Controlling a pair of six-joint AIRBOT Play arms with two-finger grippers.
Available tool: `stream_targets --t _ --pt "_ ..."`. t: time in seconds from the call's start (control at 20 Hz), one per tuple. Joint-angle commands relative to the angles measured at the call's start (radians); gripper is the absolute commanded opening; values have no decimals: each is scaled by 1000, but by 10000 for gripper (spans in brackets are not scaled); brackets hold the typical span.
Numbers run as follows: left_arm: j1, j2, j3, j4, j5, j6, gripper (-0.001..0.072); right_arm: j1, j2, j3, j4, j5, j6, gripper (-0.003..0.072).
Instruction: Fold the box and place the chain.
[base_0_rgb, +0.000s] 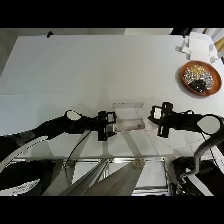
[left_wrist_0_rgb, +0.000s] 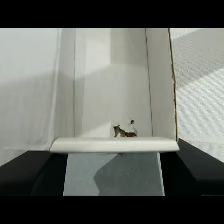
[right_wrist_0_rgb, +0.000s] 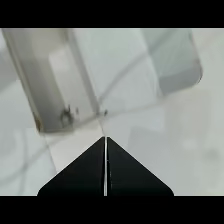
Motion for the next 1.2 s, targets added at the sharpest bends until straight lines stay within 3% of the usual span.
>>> stream_targets --t 0.0,0.05,0.2,0.5,0.7,1.15 --pt "0 0 0 0 0 0 150 0 25 -2 -167 53 -82 113" --pt "0 0 0 0 0 0 150 0 -6 -2 -151 50 -120 181" --pt "0 1 0 0 0 0 150 3 -130 -2 -120 -10 -227 262" --pt "0 1 0 0 0 0 150 59 -278 -2 35 -108 -419 256" --pt "0 1 0 0 0 0 150 59 -299 -2 93 -105 -422 165" --pt "0 0 0 0 0 0 150 59 -330 -2 266 -93 -478 166"
